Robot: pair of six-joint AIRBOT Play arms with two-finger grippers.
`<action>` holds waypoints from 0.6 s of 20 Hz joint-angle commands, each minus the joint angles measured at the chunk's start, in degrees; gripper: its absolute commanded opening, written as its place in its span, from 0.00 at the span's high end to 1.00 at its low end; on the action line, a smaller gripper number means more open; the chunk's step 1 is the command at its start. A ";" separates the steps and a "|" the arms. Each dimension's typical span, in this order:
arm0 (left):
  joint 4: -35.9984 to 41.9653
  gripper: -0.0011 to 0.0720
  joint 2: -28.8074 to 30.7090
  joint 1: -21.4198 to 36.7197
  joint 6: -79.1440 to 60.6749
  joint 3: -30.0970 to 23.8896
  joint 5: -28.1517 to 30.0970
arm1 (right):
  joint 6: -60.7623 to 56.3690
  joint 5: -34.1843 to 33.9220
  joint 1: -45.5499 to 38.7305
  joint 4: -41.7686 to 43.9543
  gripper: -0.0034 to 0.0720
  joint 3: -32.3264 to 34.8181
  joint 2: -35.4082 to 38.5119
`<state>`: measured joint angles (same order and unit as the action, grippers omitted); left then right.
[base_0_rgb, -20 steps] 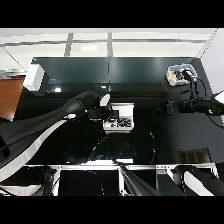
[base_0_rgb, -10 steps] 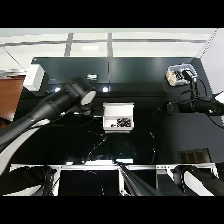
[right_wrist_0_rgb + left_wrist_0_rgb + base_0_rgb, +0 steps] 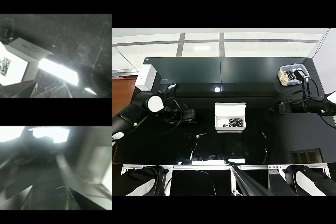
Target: Fold the box and place the chain.
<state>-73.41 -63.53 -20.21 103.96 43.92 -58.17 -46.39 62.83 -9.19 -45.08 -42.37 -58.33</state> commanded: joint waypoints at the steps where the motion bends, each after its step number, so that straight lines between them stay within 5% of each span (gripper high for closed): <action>1: 18.75 0.30 -1.09 1.73 -39.39 -2.43 11.19 | -0.09 0.17 0.00 0.00 0.42 0.02 -0.04; 4: 18.64 0.30 -3.63 -1.57 -71.25 -2.43 12.26 | -0.09 0.37 0.02 0.02 0.42 0.02 -0.04; 6: 18.53 0.00 -4.85 -4.66 -88.00 -2.43 15.39 | -0.13 0.39 0.02 0.04 0.42 0.02 -0.02; 12: 28.26 0.00 -13.53 -4.76 -111.30 0.90 6.19 | -2.21 0.85 0.02 0.24 0.42 0.02 -0.04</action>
<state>-50.26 -73.47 -25.15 8.21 43.59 -47.75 -47.68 63.35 -9.17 -45.01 -42.37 -58.33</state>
